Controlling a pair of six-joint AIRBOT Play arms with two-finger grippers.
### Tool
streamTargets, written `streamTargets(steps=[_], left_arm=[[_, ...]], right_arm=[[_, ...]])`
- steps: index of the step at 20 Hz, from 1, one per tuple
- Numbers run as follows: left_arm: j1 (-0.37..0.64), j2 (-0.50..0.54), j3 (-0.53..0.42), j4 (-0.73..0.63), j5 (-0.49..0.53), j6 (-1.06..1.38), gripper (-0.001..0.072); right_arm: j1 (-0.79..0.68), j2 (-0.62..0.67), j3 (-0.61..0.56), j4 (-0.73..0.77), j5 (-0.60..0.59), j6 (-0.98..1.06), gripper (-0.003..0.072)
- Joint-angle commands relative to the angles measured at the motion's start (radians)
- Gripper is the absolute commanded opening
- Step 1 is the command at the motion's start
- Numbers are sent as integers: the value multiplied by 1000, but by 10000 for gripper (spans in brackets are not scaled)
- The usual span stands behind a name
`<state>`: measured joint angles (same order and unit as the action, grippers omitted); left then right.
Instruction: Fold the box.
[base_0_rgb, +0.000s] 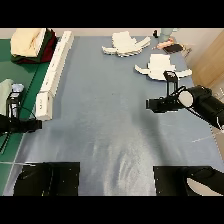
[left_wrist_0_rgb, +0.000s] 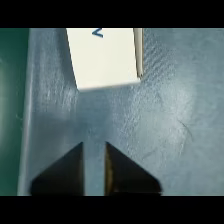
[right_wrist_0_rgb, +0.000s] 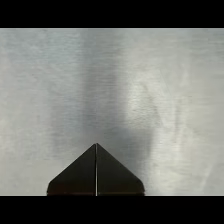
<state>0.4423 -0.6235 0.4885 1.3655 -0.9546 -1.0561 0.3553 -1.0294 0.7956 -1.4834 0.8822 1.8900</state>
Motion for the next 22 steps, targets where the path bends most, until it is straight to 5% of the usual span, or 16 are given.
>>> streamTargets(steps=[1,5,8,14,18,22], left_arm=[[10,72,57,14,-239,-140,14],[-127,74,120,-320,-244,-174,13],[-372,-14,201,-343,-125,-303,13],[-786,-484,507,-332,13,-320,14],[-896,-750,729,-333,12,-273,14],[-929,-875,838,-334,10,-265,14]], right_arm=[[0,-1,0,69,4,-90,2],[2,-19,18,160,-27,-169,2],[10,-93,107,178,-26,-188,2],[94,-280,340,174,-26,-209,2],[100,-322,398,167,-32,-208,3],[100,-330,398,167,-42,-208,3]])
